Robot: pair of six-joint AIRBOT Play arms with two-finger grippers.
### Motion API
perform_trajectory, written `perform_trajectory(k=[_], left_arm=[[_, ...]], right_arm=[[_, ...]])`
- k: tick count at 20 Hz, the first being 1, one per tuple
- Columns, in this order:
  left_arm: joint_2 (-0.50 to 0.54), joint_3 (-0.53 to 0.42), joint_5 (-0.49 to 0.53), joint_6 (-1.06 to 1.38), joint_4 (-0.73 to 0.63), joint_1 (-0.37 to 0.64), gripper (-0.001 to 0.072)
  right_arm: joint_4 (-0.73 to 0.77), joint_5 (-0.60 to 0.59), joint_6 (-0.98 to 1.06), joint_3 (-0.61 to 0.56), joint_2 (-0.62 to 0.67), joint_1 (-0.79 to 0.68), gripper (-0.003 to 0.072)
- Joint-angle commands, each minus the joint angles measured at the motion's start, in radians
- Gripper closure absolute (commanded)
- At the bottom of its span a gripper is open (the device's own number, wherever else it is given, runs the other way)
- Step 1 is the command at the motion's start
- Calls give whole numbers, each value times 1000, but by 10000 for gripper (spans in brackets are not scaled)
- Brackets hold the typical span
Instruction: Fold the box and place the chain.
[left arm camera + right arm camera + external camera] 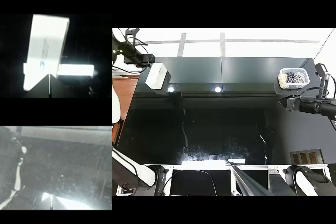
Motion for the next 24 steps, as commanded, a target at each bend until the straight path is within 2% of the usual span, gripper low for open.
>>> perform_trajectory(k=[1, 3, 4, 5, 7, 9, 10, 12, 14, 16, 24], left_arm=[[126, -103, -156, -93, -84, -50, 684], [256, -265, -53, -91, -117, -145, 683], [350, -386, 56, -78, -151, -206, 683], [445, -514, 178, -74, -166, -266, 683], [666, -829, 459, -78, -177, -388, 682], [874, -1145, 697, -77, -182, -500, 682], [955, -1274, 777, -79, -183, -537, 682], [1081, -1454, 818, -182, -183, -566, 683], [1162, -1568, 818, -212, -179, -565, 683], [1205, -1616, 825, -211, -174, -565, 682], [1209, -1619, 820, -212, -180, -565, 682]], right_arm=[[-1, 77, -8, 0, 4, 0, 680], [-40, 101, -6, -3, 23, 5, 685], [-87, 63, -3, -21, 52, 18, 686], [-122, -20, 0, -59, 98, 43, 686], [-130, -209, -2, -150, 177, 83, 685], [-135, -346, -27, -213, 199, 108, 681], [-135, -399, -47, -235, 195, 111, 680], [-138, -496, -49, -264, 189, 111, 679], [-133, -504, -48, -269, 189, 111, 678], [-127, -497, -48, -269, 189, 111, 678], [-127, -497, -48, -269, 189, 111, 678]])
